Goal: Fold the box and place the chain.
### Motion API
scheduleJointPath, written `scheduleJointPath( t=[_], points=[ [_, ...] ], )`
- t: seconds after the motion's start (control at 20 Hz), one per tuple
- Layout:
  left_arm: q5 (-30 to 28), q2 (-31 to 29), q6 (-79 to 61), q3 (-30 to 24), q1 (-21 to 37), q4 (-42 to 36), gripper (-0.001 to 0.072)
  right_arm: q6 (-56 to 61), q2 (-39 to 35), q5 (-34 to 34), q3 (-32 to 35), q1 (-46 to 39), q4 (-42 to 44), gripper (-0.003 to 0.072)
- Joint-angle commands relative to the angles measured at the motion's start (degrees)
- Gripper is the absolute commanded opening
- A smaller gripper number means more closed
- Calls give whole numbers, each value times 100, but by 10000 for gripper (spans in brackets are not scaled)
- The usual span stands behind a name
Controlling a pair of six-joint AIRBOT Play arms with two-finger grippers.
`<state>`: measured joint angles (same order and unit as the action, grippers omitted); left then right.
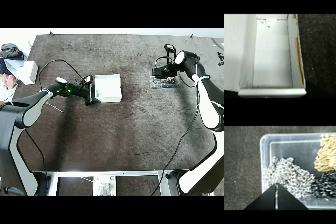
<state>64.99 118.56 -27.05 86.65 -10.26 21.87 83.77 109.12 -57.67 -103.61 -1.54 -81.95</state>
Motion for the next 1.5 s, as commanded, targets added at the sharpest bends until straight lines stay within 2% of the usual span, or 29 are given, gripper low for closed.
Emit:
scheduleJointPath(
  t=[0.0, 0.35, 0.55, 0.7, 0.95, 1.3, 1.45],
  points=[
    [2, 2, 0, 0, 2, 0, 489, -13, -275, -116, -17, 24, -11, 9],
    [0, 2, 0, 0, 2, 0, 489, -328, -2317, -142, -17, 356, -31, 8],
    [0, 2, -2, 0, 2, 0, 489, -544, -3364, 275, -17, 879, -28, 8],
    [0, 2, -2, 0, 2, 0, 489, -632, -3805, 590, -17, 1377, -31, 8],
    [-2, 2, -2, 0, 2, -2, 489, -822, -3801, 761, -15, 2345, -26, 8],
    [0, 2, 0, 0, 2, 0, 489, -905, -3014, 800, 2, 3300, -26, 8],
    [-2, 2, 0, 0, 2, 0, 489, -946, -2765, 1191, 0, 3386, 15, 8]
  ],
)
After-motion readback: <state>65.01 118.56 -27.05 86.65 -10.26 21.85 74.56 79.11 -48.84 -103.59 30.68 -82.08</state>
